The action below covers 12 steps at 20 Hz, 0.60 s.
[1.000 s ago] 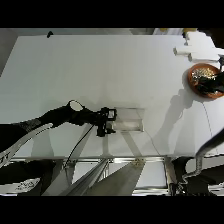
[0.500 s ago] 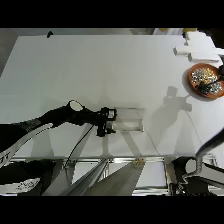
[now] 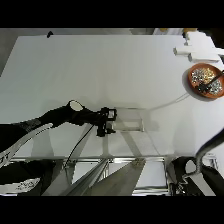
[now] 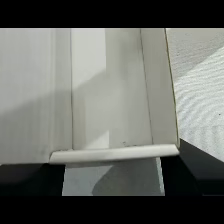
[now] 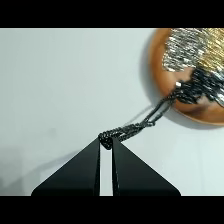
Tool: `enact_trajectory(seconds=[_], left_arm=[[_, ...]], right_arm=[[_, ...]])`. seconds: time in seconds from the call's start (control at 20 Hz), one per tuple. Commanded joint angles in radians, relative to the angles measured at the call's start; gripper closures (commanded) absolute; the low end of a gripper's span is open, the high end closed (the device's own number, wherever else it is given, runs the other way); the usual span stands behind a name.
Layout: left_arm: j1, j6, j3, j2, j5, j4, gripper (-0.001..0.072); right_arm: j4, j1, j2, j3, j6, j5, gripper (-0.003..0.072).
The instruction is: Fold the box and place the chain.
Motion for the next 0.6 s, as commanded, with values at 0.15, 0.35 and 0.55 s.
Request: enact_trajectory(seconds=[0.15,0.35,0.55], left_arm=[[0.001,0.0,0.0,0.001,0.0,0.0,0.0437],[0.001,0.0,0.0,0.001,0.0,0.0,0.0437],[0.001,0.0,0.0,0.001,0.0,0.0,0.0437]], right_arm=[[0.035,0.249,0.179,0.0,0.065,0.125,0.0668],[0.11,0.354,0.253,0.0,0.101,0.164,0.0668],[0.216,0.396,0.288,-0.001,0.12,0.164,0.0668]])
